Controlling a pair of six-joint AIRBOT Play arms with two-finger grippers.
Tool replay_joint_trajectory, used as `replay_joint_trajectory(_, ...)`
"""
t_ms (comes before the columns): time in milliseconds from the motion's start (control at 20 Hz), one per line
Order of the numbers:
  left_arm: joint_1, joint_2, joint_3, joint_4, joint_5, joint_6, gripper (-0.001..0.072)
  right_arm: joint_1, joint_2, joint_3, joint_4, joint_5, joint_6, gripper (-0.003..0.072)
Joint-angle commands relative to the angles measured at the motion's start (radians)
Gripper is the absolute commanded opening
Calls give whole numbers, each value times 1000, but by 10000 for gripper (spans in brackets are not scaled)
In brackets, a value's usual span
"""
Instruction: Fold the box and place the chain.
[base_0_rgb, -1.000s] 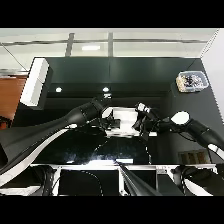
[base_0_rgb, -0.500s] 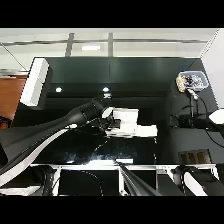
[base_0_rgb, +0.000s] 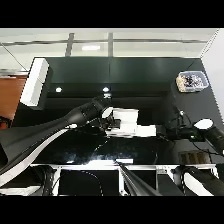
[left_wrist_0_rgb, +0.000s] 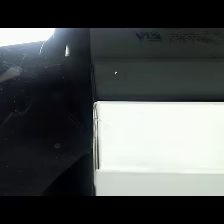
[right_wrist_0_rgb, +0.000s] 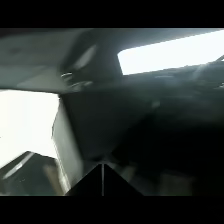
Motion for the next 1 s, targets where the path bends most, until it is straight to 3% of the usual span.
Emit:
replay_joint_trajectory(0, 1, 0, 1, 0, 3, 0, 24, 67, -61, 10, 183, 3, -179, 11)
replay_joint_trajectory(250, 1, 0, 1, 0, 2, 0, 24, 72, -61, 128, 183, 119, -181, 39)
replay_joint_trajectory(300, 1, 0, 1, 0, 2, 0, 24, 73, -61, 146, 183, 135, -168, 233)
replay_joint_trajectory(400, 1, 0, 1, 0, 2, 0, 24, 80, -61, 158, 192, 136, -146, 530)
replay_joint_trajectory(450, 1, 0, 1, 0, 2, 0, 24, 95, -61, 158, 190, 132, -146, 573)
replay_joint_trajectory(750, 1, 0, 1, 0, 2, 0, 24, 285, -61, 167, 181, -22, -46, 574)
replay_joint_trajectory(950, 1, -1, 1, 0, 2, 0, 24, 437, -61, 264, -60, -127, 191, 563)
